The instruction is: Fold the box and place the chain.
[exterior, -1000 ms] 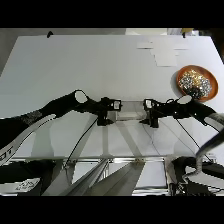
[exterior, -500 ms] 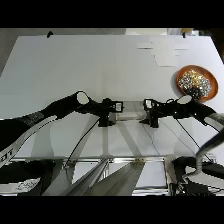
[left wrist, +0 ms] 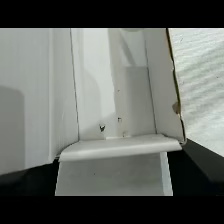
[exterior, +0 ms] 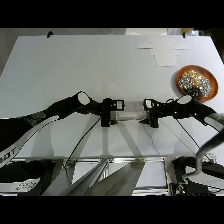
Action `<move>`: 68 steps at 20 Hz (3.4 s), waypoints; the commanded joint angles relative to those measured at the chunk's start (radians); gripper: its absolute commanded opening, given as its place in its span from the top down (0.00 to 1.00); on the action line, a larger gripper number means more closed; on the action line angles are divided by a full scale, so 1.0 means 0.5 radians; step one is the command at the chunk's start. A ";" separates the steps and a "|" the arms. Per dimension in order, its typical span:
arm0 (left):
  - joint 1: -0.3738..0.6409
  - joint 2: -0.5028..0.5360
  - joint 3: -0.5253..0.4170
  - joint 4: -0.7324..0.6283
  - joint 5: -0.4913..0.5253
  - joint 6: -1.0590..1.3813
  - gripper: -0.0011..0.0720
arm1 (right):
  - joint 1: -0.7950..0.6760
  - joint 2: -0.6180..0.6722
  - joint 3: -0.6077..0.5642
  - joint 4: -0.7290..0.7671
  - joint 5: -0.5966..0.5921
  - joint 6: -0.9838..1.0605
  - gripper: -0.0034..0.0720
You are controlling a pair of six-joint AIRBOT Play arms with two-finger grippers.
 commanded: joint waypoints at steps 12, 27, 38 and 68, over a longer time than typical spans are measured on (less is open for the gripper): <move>-0.050 -0.008 0.000 -0.014 0.014 -0.008 0.90 | 0.000 0.002 0.000 0.000 0.001 0.001 0.39; -0.050 -0.008 -0.001 -0.014 0.014 -0.008 0.90 | 0.000 0.002 0.000 0.001 0.002 0.001 0.39; -0.050 -0.008 -0.001 -0.014 0.014 -0.008 0.90 | 0.000 0.031 0.000 -0.003 0.050 0.089 0.03; -0.050 -0.008 0.000 -0.014 0.014 -0.008 0.90 | 0.000 0.784 0.000 -0.030 0.006 0.894 0.85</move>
